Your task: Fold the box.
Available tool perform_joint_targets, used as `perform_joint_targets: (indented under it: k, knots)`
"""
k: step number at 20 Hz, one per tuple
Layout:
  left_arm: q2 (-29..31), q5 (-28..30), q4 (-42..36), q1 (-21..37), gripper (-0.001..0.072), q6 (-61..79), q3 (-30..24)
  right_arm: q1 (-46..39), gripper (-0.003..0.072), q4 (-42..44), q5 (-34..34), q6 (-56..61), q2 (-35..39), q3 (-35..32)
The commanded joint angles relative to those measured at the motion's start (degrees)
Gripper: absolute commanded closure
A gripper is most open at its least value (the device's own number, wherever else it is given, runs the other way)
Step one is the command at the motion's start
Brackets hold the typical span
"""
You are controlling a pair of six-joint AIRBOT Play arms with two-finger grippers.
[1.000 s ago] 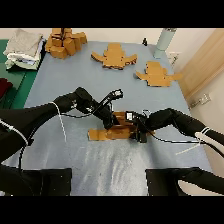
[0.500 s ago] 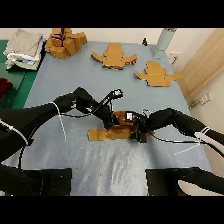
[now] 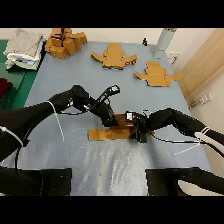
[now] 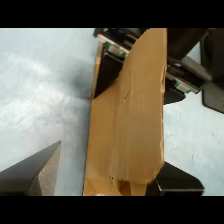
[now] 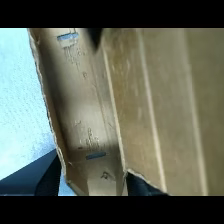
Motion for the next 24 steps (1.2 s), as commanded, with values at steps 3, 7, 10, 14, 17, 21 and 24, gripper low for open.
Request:
perform_joint_targets:
  k: [3,7,10,14,17,21,24]
  knots:
    - [6.23,-8.83,21.18,3.78,0.0111,-29.09,0.02,0.04,0.0185,0.02,-0.07,0.04,0.02,-0.02]
    - [5.14,-25.16,22.16,2.6,0.0696,-44.87,-1.11,0.04,0.0185,0.02,-0.07,0.04,0.02,-0.02]
    - [3.98,-22.4,7.52,-1.29,0.0696,-45.66,-2.95,0.04,0.0185,0.02,-0.07,0.04,0.02,-0.02]
    - [1.81,-7.37,-5.09,-2.05,0.0696,-43.36,-2.03,0.04,0.0185,0.02,-0.04,0.04,0.02,-0.02]
    - [-0.11,-0.31,-5.42,0.11,0.0696,-44.57,0.15,0.02,0.0185,0.02,-0.07,0.02,0.02,-0.02]
    - [-1.18,7.39,-5.07,0.55,0.0697,-46.84,0.83,0.0,0.0185,0.02,-0.04,0.04,0.02,-0.02]
    - [-3.91,6.05,-1.01,0.37,0.0697,-51.1,0.81,0.0,0.0185,0.02,-0.04,0.04,0.02,-0.02]
